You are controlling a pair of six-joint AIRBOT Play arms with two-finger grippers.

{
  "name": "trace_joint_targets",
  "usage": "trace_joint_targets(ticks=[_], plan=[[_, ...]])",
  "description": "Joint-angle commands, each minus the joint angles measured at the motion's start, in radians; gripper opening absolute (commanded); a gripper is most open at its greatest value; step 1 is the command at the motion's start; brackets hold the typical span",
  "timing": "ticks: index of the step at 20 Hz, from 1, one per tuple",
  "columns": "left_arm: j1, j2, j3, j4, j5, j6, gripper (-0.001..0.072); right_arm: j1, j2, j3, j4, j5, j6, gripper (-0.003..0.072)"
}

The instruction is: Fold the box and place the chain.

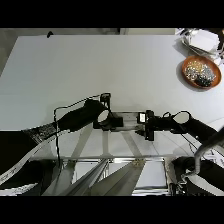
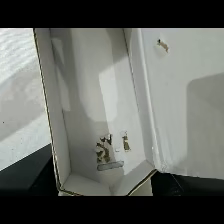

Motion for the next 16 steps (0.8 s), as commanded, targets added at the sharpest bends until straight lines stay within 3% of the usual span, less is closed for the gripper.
trace_joint_targets(ticks=[1, 2, 6, 9, 12, 14, 16], plan=[[0.001, 0.017, -0.001, -0.003, 0.071, 0.026, 0.0363, 0.0, 0.001, 0.0, 0.001, 0.0, 0.0, 0.0411], [0.007, 0.029, -0.001, -0.003, 0.073, 0.066, 0.0456, 0.0, 0.001, 0.0, 0.001, -0.001, 0.0, 0.0411], [0.05, 0.09, -0.016, -0.029, 0.024, 0.154, 0.0458, 0.0, 0.001, 0.0, 0.001, 0.0, 0.0, 0.0411], [0.111, 0.206, -0.088, -0.043, 0.007, 0.29, 0.0464, 0.0, 0.001, 0.0, 0.001, 0.0, 0.0, 0.0411], [0.217, 0.375, -0.195, -0.048, 0.009, 0.483, 0.0628, 0.0, 0.001, 0.0, 0.001, 0.0, 0.0, 0.0411], [0.304, 0.483, -0.269, -0.08, 0.01, 0.779, 0.0637, 0.0, 0.001, 0.0, 0.001, 0.0, 0.0, 0.0411], [0.383, 0.553, -0.327, -0.172, 0.013, 1.239, 0.0637, 0.0, 0.001, 0.0, 0.001, 0.0, 0.0, 0.0411]])
